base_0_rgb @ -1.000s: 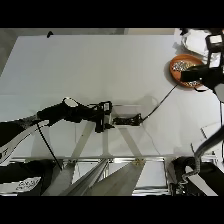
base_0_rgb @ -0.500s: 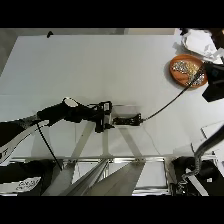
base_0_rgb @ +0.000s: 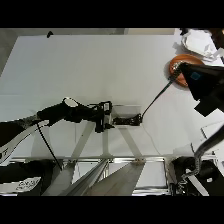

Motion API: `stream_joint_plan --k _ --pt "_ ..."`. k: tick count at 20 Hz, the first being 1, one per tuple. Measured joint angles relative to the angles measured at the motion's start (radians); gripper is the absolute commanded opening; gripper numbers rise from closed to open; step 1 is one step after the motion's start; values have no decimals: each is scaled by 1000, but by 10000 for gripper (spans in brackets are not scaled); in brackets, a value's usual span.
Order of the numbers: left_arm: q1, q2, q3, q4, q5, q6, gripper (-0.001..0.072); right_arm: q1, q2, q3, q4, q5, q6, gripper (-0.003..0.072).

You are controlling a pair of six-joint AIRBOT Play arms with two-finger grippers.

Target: Fold the box and place the chain.

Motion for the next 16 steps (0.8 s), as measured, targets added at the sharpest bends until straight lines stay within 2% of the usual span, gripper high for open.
stream_joint_plan --k 3,9,12,16 --pt "0 0 0 0 0 0 325 0 -64 0 183 26 -95 19" --pt "0 0 0 0 0 0 325 0 -142 0 425 75 -223 20" --pt "0 0 0 0 0 0 325 3 -191 -4 446 151 -259 20" --pt "0 0 0 0 0 0 325 64 -304 -59 381 231 -276 20"
